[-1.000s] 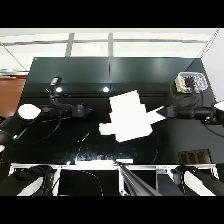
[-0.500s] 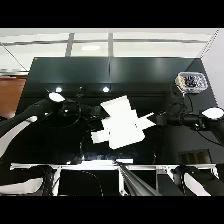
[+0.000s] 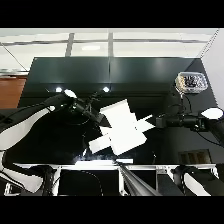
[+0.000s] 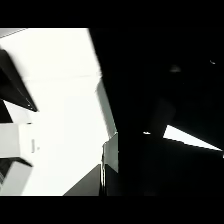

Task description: Fold the box and place the chain.

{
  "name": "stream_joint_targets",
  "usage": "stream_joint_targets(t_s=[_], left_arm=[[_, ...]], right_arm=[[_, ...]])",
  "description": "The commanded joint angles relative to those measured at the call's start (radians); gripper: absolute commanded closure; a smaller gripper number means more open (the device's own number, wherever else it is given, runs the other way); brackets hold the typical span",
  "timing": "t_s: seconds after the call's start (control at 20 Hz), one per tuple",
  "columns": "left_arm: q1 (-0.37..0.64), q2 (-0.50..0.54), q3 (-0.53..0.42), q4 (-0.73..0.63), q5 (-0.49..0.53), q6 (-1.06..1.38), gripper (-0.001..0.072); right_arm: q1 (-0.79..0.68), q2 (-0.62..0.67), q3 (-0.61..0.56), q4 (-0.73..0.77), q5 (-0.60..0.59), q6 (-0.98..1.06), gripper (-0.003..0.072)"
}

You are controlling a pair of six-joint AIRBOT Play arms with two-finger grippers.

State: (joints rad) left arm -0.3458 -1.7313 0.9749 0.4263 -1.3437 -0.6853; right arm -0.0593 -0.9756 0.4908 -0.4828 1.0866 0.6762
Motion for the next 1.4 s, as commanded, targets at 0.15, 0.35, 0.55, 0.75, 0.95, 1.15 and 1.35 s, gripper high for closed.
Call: stream_joint_targets(t_s=[0.15,0.35,0.55,0.75,0.95,1.15,1.35], left_arm=[[0.018,0.002,0.043,0.062,-0.123,0.093,0.0681],[-0.074,0.152,0.019,0.186,0.051,0.136,0.0683],[-0.211,0.298,-0.047,0.283,0.330,0.440,0.0680],[-0.224,0.288,-0.050,0.373,0.389,0.585,0.0680],[-0.224,0.245,-0.049,0.373,0.470,0.586,0.0680],[-0.224,0.220,-0.049,0.369,0.463,0.585,0.0679],[-0.224,0.220,-0.049,0.369,0.464,0.585,0.0679]], right_arm=[[-0.056,0.001,0.042,-0.243,0.053,0.068,0.0030],[-0.087,0.001,0.144,-0.342,0.175,0.041,0.0028],[-0.087,0.001,0.172,-0.336,0.135,0.037,0.0028],[-0.086,0.000,0.171,-0.294,0.068,0.033,0.0028],[-0.035,0.000,0.130,-0.306,0.061,-0.286,0.0028],[0.065,-0.008,0.066,-0.300,-0.022,-0.363,0.0028],[0.204,-0.021,0.016,-0.404,-0.130,-0.379,0.0028]])
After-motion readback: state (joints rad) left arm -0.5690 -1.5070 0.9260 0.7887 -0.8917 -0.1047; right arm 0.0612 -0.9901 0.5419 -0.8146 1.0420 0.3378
